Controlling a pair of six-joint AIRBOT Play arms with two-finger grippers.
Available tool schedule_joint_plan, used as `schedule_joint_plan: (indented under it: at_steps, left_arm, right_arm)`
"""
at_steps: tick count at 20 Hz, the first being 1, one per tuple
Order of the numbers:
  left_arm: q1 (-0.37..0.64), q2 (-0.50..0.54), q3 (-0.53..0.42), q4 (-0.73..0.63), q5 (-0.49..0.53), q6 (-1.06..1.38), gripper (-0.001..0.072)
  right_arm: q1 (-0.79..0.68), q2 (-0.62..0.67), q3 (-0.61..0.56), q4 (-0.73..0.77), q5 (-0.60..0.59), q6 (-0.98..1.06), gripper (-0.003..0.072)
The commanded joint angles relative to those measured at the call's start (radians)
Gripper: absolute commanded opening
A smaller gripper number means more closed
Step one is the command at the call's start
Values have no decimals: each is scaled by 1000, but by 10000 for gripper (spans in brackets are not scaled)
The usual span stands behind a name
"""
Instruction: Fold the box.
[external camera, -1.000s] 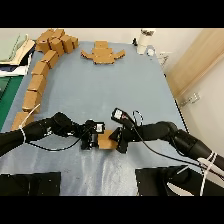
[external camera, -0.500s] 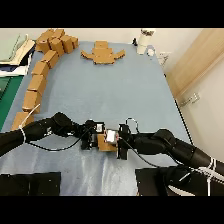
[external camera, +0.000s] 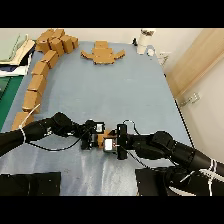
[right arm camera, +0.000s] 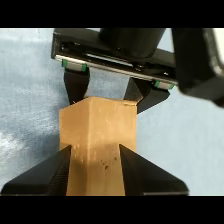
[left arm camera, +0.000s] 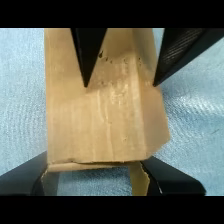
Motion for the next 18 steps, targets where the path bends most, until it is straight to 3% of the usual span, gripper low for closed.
schedule_joint_plan:
  at_steps: [1,7,10,13,18]
  left_arm:
    - [0,-1,0,0,0,0,456]
    - [0,-1,0,0,0,0,456]
    - [0,-1,0,0,0,0,456]
    - [0,-1,0,0,0,0,456]
    - [0,-1,0,0,0,0,456]
  right_arm:
    - [8,0,-1,-64,24,0,451]
    - [44,-5,-2,-120,26,9,429]
    - [73,-30,-3,-193,26,90,277]
    - [99,-25,-3,-253,27,141,217]
    - [108,23,-3,-311,26,170,217]
